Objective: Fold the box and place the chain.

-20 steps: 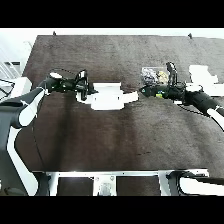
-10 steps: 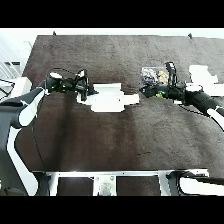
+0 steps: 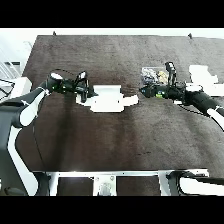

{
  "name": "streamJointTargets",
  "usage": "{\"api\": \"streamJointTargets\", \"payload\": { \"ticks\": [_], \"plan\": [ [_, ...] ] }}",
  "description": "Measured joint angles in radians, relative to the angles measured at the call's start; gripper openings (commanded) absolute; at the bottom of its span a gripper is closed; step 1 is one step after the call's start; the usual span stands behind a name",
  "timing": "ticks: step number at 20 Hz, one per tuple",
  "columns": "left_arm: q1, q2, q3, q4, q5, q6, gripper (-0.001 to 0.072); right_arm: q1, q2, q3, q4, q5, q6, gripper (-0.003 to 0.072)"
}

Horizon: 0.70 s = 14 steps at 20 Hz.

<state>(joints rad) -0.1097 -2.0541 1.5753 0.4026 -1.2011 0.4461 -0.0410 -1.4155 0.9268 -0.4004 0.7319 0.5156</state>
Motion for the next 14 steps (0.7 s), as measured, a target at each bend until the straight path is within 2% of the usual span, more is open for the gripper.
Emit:
{"api": "streamJointTargets", "payload": {
  "ticks": [7,10,11,14],
  "plan": [
    [0.001,-0.008,0.000,0.002,0.012,0.000,0.0021,0.000,0.005,0.000,0.000,0.006,-0.029,0.0494],
    [0.001,-0.008,0.000,0.000,0.018,0.000,0.0020,0.002,0.050,-0.013,0.000,0.049,-0.095,0.0504],
    [0.001,-0.008,0.000,0.000,0.019,0.000,0.0021,0.007,0.073,-0.025,0.000,0.063,-0.120,0.0551],
    [0.001,-0.008,0.000,0.000,0.021,0.000,0.0020,0.058,0.128,-0.076,-0.013,0.106,-0.246,0.0552]
  ]
}}
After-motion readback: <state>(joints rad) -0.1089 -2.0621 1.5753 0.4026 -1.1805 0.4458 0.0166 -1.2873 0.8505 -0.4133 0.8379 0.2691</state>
